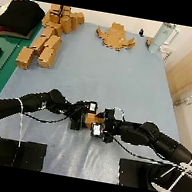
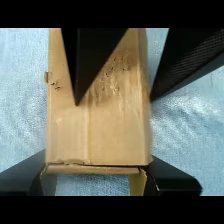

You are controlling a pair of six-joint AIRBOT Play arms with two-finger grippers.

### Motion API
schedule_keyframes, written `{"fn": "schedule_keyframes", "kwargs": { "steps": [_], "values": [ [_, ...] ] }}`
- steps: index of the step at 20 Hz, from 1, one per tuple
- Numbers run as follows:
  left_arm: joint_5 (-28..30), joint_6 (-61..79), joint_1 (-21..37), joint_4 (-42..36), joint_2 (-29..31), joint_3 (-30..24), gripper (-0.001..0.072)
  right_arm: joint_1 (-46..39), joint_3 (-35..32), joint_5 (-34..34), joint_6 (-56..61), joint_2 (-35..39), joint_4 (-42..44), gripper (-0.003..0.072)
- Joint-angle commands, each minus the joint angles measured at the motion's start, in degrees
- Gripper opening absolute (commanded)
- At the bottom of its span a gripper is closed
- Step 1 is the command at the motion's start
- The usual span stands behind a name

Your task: Fold the box.

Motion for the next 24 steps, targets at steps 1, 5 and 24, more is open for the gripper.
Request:
{"fn": "schedule_keyframes", "kwargs": {
  "steps": [1, 5, 24],
  "values": [
    [0.0, 0.02, 0.02, 0.02, -0.02, 0.07, 0.0449, 0.26, 0.31, 1.36, -0.13, -0.11, -1.64, 0.0456],
    [-0.02, 0.02, 0.02, 0.02, -0.02, 0.07, 0.045, 0.52, 0.33, 0.59, -0.13, 2.14, -1.64, 0.0439],
    [0.0, 0.02, 0.02, 0.02, -0.02, 0.04, 0.045, 0.5, 0.31, -1.07, -0.11, 4.48, -1.53, 0.0434]
  ]
}}
